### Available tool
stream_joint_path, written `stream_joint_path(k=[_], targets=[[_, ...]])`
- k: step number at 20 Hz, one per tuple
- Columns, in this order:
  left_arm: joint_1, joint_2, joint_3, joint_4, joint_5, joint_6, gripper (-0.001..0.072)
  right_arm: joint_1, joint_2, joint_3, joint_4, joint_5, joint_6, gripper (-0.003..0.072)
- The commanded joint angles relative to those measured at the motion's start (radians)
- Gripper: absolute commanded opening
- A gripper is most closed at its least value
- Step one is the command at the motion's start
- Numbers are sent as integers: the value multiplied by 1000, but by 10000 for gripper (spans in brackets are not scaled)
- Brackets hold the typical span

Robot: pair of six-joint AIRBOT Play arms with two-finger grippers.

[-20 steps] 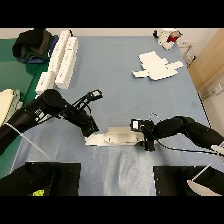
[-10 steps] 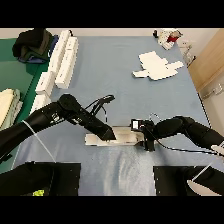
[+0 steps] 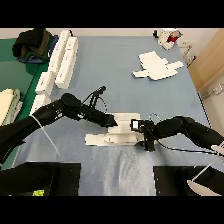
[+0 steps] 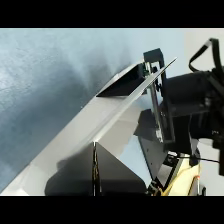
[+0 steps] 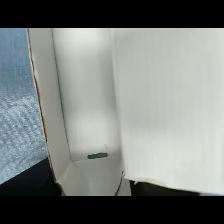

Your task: Fold the box.

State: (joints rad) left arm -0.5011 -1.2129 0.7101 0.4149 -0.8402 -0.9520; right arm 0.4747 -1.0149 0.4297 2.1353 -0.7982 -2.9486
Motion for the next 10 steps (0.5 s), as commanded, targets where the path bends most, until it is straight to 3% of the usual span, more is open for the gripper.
stream_joint_path(k=[1, 10], targets=[[4, -48, 0, 21, 84, -39, 12, 1, 0, 1, 0, 0, 0, 464], [10, -117, 3, 42, 121, -60, 12, 1, 0, 1, 0, 0, 0, 464]])
